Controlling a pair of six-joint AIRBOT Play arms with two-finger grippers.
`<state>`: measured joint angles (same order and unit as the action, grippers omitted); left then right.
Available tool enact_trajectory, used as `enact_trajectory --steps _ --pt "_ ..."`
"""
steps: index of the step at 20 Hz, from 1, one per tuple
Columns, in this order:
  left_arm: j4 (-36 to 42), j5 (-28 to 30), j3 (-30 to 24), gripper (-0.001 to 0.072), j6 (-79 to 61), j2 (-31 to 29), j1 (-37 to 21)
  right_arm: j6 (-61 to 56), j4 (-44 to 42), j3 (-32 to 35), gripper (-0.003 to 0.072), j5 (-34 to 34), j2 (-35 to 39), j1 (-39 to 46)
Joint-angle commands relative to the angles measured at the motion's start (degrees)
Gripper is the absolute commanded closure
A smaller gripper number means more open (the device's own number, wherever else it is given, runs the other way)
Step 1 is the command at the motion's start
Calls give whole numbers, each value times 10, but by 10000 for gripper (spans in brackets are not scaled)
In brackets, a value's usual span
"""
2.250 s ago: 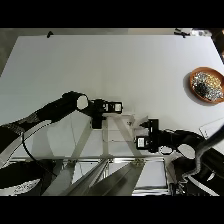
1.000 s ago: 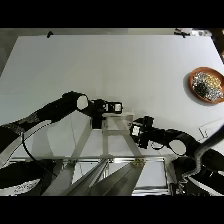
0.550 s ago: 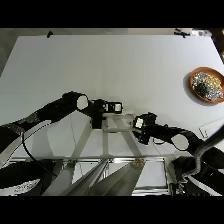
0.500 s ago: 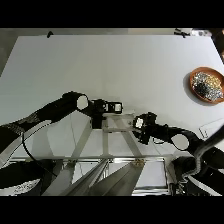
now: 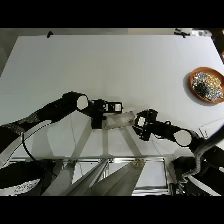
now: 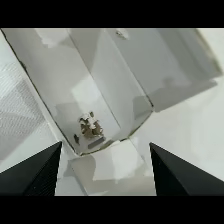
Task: Fold the box and place the chain.
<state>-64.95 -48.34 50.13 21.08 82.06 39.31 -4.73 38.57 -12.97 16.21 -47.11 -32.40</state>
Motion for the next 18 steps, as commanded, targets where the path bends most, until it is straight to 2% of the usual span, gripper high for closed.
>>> enact_trajectory --steps 1,8,15,18 --pt "-1 1 0 698 -1 0 0 65 -18 -6 96 29 1 26" --pt "-1 1 0 698 -1 0 0 240 -111 -7 97 29 -2 26" --pt "-1 1 0 698 -1 0 0 337 -208 -7 98 33 -30 28" --pt "-1 0 0 698 -1 0 0 394 -233 -7 98 107 -33 72"
